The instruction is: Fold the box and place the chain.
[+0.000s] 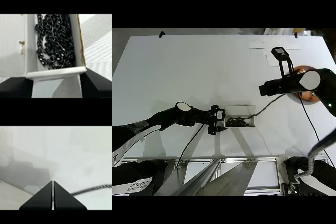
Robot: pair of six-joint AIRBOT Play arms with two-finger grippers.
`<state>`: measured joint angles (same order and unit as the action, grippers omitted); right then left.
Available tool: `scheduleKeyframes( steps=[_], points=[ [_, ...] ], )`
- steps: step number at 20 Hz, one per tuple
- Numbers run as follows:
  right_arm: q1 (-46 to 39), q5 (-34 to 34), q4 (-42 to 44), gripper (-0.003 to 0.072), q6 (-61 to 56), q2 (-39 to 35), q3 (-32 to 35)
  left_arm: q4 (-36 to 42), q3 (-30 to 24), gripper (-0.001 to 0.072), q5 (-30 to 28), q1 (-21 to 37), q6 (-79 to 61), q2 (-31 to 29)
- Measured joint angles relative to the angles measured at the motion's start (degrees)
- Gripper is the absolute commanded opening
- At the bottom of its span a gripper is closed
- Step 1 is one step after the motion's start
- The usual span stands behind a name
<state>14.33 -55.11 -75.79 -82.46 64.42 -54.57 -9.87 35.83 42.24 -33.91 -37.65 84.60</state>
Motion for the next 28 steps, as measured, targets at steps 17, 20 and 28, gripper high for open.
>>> scheduleKeyframes(
  steps=[17, 20, 28],
  points=[
    [-4.4, -2.9, -7.8, 0.0336, -4.8, 15.3, 2.6, 0.0, 0.0, 0.0069, 0.0, 0.0, 0.0, 0.0],
    [-4.4, -2.4, -7.9, 0.0238, -5.3, 16.6, 2.6, 0.0, 0.0, 0.0069, 0.0, 0.0, 0.0, 0.0],
    [-4.4, -5.5, -8.0, 0.0016, -3.8, 17.5, 2.6, 0.0, 0.0, 0.0069, 0.0, 0.0, 0.0, 0.0]
  ],
)
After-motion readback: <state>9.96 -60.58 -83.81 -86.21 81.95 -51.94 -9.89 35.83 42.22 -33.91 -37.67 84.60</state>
